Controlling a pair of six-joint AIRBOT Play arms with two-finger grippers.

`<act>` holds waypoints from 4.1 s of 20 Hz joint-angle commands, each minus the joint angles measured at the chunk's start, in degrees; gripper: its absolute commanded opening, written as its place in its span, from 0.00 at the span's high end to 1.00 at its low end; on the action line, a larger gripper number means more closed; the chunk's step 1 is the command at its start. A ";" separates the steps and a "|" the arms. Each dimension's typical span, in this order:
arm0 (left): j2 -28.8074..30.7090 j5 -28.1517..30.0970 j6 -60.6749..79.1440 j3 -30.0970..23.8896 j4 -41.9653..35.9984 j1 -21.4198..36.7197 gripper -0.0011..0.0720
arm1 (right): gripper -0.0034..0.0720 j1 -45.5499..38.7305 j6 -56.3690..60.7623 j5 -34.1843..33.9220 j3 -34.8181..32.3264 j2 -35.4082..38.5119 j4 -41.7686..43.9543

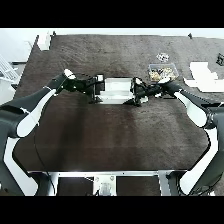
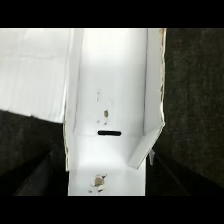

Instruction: Fold the box and place the chain.

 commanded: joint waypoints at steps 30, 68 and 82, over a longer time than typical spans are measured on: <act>-1.05 -2.34 2.01 -0.04 -3.89 -0.46 0.69 | 0.17 0.02 0.00 0.00 0.04 0.02 0.02; -2.73 1.29 4.87 -0.28 -11.96 -2.84 0.19 | 0.17 0.02 0.00 0.00 0.04 0.02 0.02; -2.71 2.21 4.87 -0.28 -10.58 -2.78 0.69 | 0.17 0.02 0.00 0.00 0.04 0.02 0.02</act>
